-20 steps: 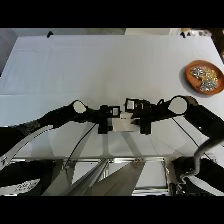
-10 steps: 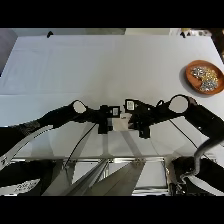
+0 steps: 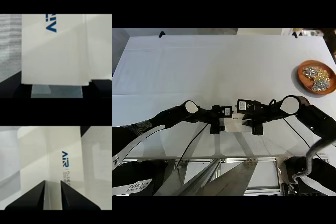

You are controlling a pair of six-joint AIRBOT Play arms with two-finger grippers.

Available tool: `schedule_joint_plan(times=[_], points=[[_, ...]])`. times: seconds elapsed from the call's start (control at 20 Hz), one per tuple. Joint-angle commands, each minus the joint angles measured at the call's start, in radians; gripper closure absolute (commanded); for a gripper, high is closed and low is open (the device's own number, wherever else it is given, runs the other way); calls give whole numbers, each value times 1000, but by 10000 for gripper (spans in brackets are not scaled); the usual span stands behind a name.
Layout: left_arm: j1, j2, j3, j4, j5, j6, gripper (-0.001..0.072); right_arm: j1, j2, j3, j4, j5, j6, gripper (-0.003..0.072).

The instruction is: Fold the box and place the chain.

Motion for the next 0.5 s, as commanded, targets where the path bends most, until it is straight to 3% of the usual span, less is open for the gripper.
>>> schedule_joint_plan(times=[0.0,0.2,0.25,0.45], points=[[0,1,0,0,0,0,697,0,-1,0,-9,-16,0,389],[0,1,0,0,0,0,697,0,0,0,79,77,-11,366],[0,1,0,0,0,0,697,0,0,0,68,92,-10,335],[0,1,0,0,0,0,697,-1,0,1,-51,106,27,335]])
